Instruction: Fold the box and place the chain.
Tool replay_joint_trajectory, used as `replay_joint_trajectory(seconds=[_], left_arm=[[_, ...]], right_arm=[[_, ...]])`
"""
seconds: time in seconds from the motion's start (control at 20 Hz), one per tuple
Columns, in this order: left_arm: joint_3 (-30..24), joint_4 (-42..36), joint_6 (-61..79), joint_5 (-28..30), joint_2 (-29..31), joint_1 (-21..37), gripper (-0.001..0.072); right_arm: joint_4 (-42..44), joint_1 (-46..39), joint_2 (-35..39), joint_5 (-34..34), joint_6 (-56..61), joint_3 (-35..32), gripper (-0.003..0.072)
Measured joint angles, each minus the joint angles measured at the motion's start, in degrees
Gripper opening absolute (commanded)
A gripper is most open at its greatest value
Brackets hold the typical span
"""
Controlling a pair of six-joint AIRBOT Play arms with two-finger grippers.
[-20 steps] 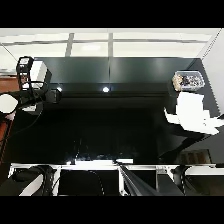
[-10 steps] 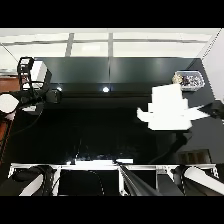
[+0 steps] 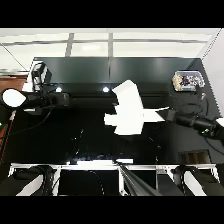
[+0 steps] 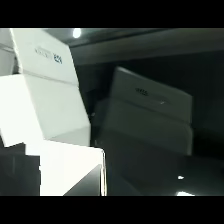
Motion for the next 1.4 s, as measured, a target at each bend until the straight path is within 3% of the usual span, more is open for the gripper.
replay_joint_trajectory(seconds=[0.2, 0.4, 0.8, 1.1, 1.4], left_arm=[[0.02, -10.05, 7.28, 0.20, -4.87, -2.56, 0.0709], [0.02, -15.54, 10.78, 0.35, -9.25, -3.32, 0.0709], [2.03, -25.40, 14.91, 0.72, -16.81, -4.70, 0.0709], [6.73, -27.15, 20.28, -9.09, -26.71, -4.68, 0.0709], [8.94, -39.01, 36.83, -20.13, -34.86, -6.08, 0.0708]], right_arm=[[2.08, 9.01, 1.99, -8.02, 1.33, -3.65, 0.0014], [1.88, 12.35, 2.47, -13.90, 1.99, -4.63, 0.0015], [-2.82, 15.69, 2.64, -14.49, 1.90, -4.96, 0.0015], [-3.52, 18.29, 2.64, -17.38, 1.77, -4.96, 0.0016], [-3.67, 18.71, 2.64, -19.32, 1.77, -4.96, 0.0016]])
